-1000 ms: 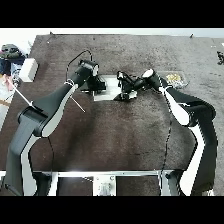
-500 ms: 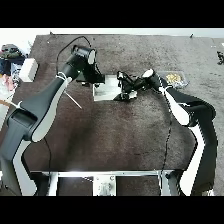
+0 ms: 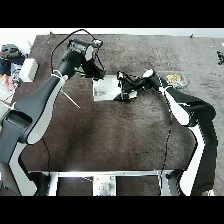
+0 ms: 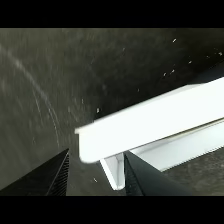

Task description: Fold the box and place the chain.

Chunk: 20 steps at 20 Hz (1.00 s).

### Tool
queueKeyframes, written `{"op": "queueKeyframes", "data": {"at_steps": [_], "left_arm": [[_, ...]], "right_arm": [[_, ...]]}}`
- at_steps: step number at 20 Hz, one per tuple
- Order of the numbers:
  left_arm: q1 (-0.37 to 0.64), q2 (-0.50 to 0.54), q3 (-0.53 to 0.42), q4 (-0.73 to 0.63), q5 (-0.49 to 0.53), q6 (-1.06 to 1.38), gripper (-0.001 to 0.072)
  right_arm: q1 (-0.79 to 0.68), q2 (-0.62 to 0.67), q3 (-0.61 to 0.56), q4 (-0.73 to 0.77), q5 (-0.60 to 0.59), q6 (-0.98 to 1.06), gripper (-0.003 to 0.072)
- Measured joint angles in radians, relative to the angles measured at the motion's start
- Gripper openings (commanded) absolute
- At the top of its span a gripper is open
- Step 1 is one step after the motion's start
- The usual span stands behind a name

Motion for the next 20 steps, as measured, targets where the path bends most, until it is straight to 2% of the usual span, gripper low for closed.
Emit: {"op": "queueKeyframes", "data": {"at_steps": [1, 2, 7, 12, 13, 14, 20], "left_arm": [[0.006, 0.000, -0.001, -0.018, 0.009, 0.047, 0.0532], [0.021, 0.001, -0.002, -0.056, 0.018, 0.103, 0.0564], [0.166, 0.001, -0.008, -0.381, 0.047, 0.440, 0.0566], [0.348, 0.001, -0.061, -0.763, 0.019, 0.977, 0.0566], [0.377, 0.001, -0.082, -0.829, 0.004, 1.087, 0.0621], [0.401, 0.001, -0.105, -0.878, -0.005, 1.183, 0.0716], [0.463, -0.050, -0.243, -1.015, -0.059, 1.575, 0.0718]], "right_arm": [[0.000, 0.000, 0.000, 0.000, 0.000, 0.000, 0.0508], [0.000, 0.000, 0.000, 0.000, 0.000, 0.000, 0.0507], [0.000, 0.000, 0.000, 0.000, 0.000, 0.000, 0.0507], [0.000, 0.000, 0.000, 0.000, 0.000, 0.000, 0.0507], [0.000, 0.000, 0.000, 0.000, 0.000, 0.000, 0.0507], [0.000, 0.000, 0.000, 0.000, 0.000, 0.000, 0.0508], [0.000, 0.000, 0.000, 0.000, 0.000, 0.000, 0.0508]]}}
